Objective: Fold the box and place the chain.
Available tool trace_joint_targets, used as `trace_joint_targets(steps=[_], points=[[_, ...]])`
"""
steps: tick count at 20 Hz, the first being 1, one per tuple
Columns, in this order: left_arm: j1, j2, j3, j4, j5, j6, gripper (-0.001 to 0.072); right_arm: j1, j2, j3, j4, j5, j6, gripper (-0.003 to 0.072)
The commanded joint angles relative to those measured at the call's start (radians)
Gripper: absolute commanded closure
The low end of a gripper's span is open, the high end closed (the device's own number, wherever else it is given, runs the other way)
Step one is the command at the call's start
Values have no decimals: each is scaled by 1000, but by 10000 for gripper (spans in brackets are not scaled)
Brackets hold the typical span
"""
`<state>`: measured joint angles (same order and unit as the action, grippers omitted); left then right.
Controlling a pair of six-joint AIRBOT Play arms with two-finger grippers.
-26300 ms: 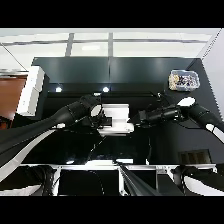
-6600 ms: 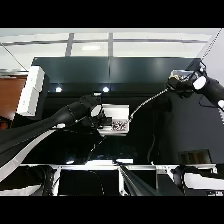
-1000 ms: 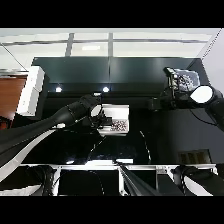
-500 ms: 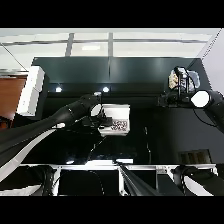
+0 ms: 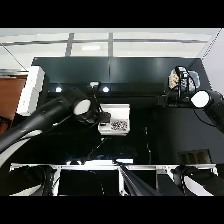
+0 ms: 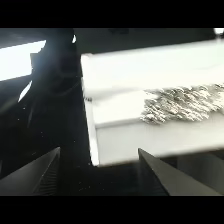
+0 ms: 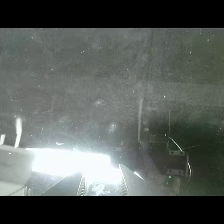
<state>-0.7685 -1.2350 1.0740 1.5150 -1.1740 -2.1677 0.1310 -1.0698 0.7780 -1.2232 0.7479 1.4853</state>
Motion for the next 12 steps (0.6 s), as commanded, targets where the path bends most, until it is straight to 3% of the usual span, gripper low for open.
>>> trace_joint_targets(steps=[1, 3, 4, 5, 6, 8, 9, 10, 12], points=[[52, 203, -112, 25, 109, 60, 146, 0, 0, 0, 4, 7, 4, 429], [183, 314, -245, -36, 154, 151, 146, 0, 0, 0, 27, 9, 4, 429], [271, 360, -311, -134, 192, 273, 146, 0, 0, 0, 43, 12, 4, 429], [384, 397, -377, -333, 238, 510, 146, 0, 0, 0, 55, 15, 13, 429], [500, 408, -422, -581, 214, 783, 146, 0, 0, 0, 65, 16, 29, 429], [705, 395, -489, -983, 24, 1351, 146, 2, 0, 0, 71, 14, 45, 428], [755, 386, -510, -1028, -30, 1492, 48, 2, 0, 0, 72, 14, 53, 429], [778, 376, -525, -1003, -29, 1576, -7, 2, 0, 0, 71, 15, 64, 429], [763, 354, -539, -887, 23, 1751, -7, 2, 0, 0, 71, 19, 87, 428]])
